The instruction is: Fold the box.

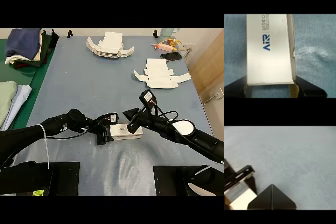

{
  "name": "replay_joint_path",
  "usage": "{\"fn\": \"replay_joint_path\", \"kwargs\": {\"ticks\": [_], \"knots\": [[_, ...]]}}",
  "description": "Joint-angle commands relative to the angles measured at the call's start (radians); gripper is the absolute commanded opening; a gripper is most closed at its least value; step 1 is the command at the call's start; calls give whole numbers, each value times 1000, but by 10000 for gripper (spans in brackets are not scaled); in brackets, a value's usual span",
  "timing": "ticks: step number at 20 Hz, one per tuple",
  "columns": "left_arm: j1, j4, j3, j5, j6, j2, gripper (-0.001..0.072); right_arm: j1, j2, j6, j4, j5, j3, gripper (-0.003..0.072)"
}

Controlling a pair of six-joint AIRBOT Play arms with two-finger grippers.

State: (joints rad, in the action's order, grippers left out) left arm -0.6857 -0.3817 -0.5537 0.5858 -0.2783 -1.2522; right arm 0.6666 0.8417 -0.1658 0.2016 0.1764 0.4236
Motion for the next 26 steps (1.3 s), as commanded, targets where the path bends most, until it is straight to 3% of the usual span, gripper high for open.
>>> {"fn": "replay_joint_path", "kwargs": {"ticks": [1, 7, 11, 14, 19, 22, 26], "knots": [[0, 0, 0, 0, -1, 1, 607, -1, 1, -8, -3, -145, 16, 4], [0, 11, -3, -9, 0, 1, 607, -43, 22, -211, -9, -185, 16, 4], [39, -13, -27, -82, 197, 19, 607, -84, 100, -273, -59, -204, 53, 3], [153, -106, -40, -101, 385, 60, 607, -112, 164, -272, -94, -203, 114, 3], [399, -162, -58, 2, 396, 85, 607, -114, 278, -272, -83, -150, 192, 3], [476, -157, -59, -54, 394, 86, 607, -114, 339, -272, -16, -75, 207, 3], [541, -152, -68, -123, 394, 85, 607, -114, 369, -272, 38, -80, 240, 3]]}}
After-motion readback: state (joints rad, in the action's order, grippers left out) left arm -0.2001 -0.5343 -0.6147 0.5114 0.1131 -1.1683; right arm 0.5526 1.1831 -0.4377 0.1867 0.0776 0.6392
